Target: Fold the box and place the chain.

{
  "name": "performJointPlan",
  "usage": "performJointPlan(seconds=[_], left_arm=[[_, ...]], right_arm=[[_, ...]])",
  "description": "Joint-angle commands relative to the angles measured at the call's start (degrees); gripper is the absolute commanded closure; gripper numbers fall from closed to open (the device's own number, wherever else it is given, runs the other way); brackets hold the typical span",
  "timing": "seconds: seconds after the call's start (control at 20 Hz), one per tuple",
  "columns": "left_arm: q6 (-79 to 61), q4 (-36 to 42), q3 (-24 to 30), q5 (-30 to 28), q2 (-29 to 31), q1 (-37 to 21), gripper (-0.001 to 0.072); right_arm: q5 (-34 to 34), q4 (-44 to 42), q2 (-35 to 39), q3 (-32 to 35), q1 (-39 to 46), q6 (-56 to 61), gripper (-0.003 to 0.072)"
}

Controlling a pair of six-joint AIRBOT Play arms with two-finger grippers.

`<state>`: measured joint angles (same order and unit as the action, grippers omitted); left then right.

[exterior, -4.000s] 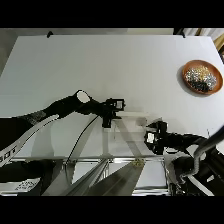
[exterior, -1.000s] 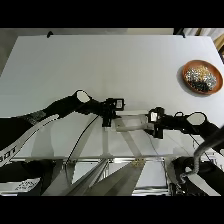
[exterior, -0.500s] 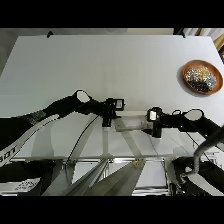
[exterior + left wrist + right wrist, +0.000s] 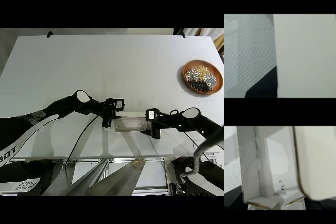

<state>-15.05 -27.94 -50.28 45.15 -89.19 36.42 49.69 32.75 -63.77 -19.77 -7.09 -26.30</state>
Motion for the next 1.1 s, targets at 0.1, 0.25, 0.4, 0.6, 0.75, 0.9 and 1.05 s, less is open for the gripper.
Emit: performJointPlan(seconds=[0.1,0.25,0.4,0.6,0.75,0.9,1.05], left_arm=[[0.0,0.0,0.0,-0.1,0.0,0.0,0.0697],[0.0,0.0,0.0,-0.1,0.0,0.0,0.0697],[0.0,0.0,0.0,-0.1,0.0,0.0,0.0697],[0.0,0.0,0.0,-0.1,0.0,0.0,0.0697],[0.0,0.0,0.0,-0.1,0.0,0.0,0.0697],[0.0,0.0,0.0,-0.1,0.0,0.0,0.0697],[0.0,0.0,0.0,-0.1,0.0,0.0,0.0697]], right_arm=[[-0.1,-1.0,-0.9,-0.2,0.0,-1.2,0.0027],[-0.2,-1.4,-1.2,-0.2,0.0,-0.5,0.0044],[-0.3,-1.7,-2.4,-0.2,0.0,-0.5,0.0111],[-1.1,-1.7,-2.8,-0.5,0.0,-0.6,0.0149],[-1.5,-1.5,-4.1,-0.5,-0.1,-0.8,0.0151],[-3.2,-1.9,-4.4,-0.5,-1.8,-1.2,0.0151],[-3.9,-1.9,-4.7,-0.5,-2.1,-1.2,0.0169]])
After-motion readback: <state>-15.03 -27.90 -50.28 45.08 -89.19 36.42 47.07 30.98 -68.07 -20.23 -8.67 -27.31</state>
